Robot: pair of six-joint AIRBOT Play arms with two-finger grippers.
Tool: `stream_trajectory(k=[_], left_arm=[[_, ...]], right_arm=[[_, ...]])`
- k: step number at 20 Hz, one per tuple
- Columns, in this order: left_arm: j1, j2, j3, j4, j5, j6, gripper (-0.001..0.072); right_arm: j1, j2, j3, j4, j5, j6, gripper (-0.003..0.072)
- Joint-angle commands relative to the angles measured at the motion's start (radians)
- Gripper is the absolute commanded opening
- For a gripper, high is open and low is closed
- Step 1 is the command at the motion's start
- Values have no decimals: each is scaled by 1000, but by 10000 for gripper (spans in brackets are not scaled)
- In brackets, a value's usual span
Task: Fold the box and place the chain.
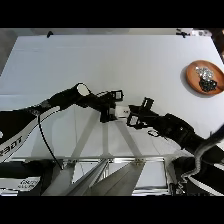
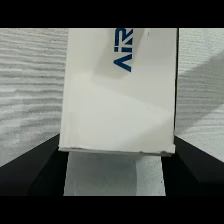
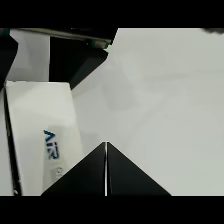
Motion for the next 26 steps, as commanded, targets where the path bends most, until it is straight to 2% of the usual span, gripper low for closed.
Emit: stream_trajectory(k=[1,4,7,16,23,26], left_arm=[[1,1,1,3,0,3,495],[1,1,1,3,0,3,495],[1,1,1,3,0,3,495],[1,1,1,3,0,3,495],[1,1,1,3,0,3,495],[1,1,1,3,0,3,495]], right_arm=[[-19,109,-2,4,151,8,5],[-55,148,-63,2,296,128,4],[-63,170,-143,3,248,165,4],[-63,172,-203,2,217,194,4],[-88,172,-256,-33,87,179,5],[-155,182,-254,-27,-117,179,6]])
